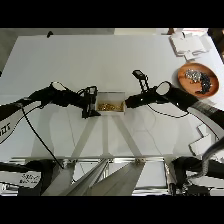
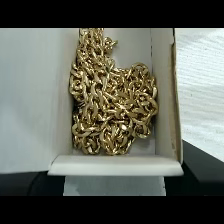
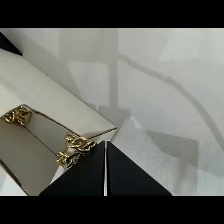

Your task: Fold the box and place the chain.

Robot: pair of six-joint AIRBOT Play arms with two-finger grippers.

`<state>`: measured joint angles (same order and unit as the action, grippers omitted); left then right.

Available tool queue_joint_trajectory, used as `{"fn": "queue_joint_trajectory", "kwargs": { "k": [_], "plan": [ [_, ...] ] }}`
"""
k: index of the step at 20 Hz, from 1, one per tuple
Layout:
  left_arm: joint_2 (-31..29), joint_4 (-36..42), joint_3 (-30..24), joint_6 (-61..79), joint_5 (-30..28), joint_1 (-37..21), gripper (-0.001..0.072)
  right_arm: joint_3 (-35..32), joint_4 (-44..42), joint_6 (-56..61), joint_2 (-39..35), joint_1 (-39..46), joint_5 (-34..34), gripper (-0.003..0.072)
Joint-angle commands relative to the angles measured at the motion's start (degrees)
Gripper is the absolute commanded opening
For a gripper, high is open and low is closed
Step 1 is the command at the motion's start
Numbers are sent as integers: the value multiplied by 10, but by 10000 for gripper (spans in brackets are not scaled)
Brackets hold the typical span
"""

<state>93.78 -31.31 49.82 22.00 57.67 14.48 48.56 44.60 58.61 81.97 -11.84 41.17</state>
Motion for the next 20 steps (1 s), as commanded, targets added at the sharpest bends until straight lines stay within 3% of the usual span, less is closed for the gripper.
{"fn": "queue_joint_trajectory", "kwargs": {
  "k": [1,14,17,20],
  "plan": [
    [0,0,0,0,0,0,517,0,4,-7,-15,-1,3,6],
    [0,0,0,0,0,0,517,0,33,4,-76,-1,87,8],
    [0,0,0,0,0,0,517,21,140,92,-87,-1,83,9],
    [0,0,0,0,0,0,517,101,268,179,-79,-1,97,11]
  ]
}}
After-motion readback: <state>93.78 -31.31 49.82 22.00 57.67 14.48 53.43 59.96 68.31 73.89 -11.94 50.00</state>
